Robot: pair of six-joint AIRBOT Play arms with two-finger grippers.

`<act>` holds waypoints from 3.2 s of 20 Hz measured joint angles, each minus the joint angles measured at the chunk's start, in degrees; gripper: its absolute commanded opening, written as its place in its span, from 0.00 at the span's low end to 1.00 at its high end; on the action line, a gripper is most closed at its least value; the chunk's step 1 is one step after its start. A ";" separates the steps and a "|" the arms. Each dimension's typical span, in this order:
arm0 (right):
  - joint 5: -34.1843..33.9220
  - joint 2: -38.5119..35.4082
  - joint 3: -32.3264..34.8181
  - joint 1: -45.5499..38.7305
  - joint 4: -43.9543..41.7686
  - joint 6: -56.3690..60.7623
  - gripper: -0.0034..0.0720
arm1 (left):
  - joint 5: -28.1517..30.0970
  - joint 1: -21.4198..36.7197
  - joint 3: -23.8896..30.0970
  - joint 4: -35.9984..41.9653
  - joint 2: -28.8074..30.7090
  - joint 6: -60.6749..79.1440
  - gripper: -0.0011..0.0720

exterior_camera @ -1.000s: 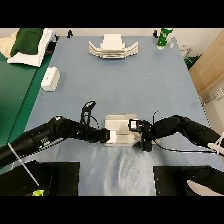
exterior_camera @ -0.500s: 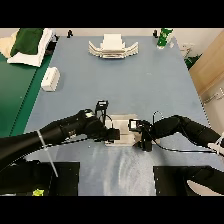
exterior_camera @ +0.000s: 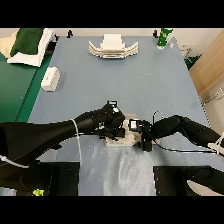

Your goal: Fold the box.

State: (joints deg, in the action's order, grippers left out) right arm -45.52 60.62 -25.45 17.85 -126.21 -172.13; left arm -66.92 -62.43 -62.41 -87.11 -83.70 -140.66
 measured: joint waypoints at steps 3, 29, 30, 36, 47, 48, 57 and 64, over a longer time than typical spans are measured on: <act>0.00 0.00 0.00 0.00 0.00 0.00 0.82 | -2.45 -0.55 -2.08 -1.22 -2.43 -0.92 0.16; 0.00 0.00 0.02 0.00 0.02 -0.02 0.82 | -8.68 -1.79 -3.93 -5.62 -0.20 -1.40 0.48; 0.00 0.00 0.02 0.00 0.02 -0.02 0.82 | -8.57 -1.79 -3.89 -5.68 -0.22 -1.42 0.48; 0.00 0.00 0.02 0.00 0.02 -0.02 0.82 | -7.30 -1.81 -3.85 -5.49 -1.79 -1.46 0.18; 0.00 0.00 0.02 0.00 0.00 0.00 0.82 | -6.78 -1.88 -3.82 -4.57 -2.82 -1.75 0.47; 0.02 0.00 0.02 0.00 0.00 0.00 0.82 | -6.56 -1.88 -3.69 -4.39 -3.02 -1.62 0.53; 0.00 0.00 0.02 0.00 0.02 -0.02 0.82 | -6.71 -1.88 -3.78 -4.35 -2.89 -1.88 0.53; 0.00 0.00 0.02 0.00 0.00 -0.02 0.82 | -8.72 -1.88 -4.24 -4.42 -2.43 -2.32 0.54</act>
State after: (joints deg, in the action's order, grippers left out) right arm -45.52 60.62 -25.43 17.85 -126.21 -172.16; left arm -75.64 -64.31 -66.65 -91.53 -86.13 -142.98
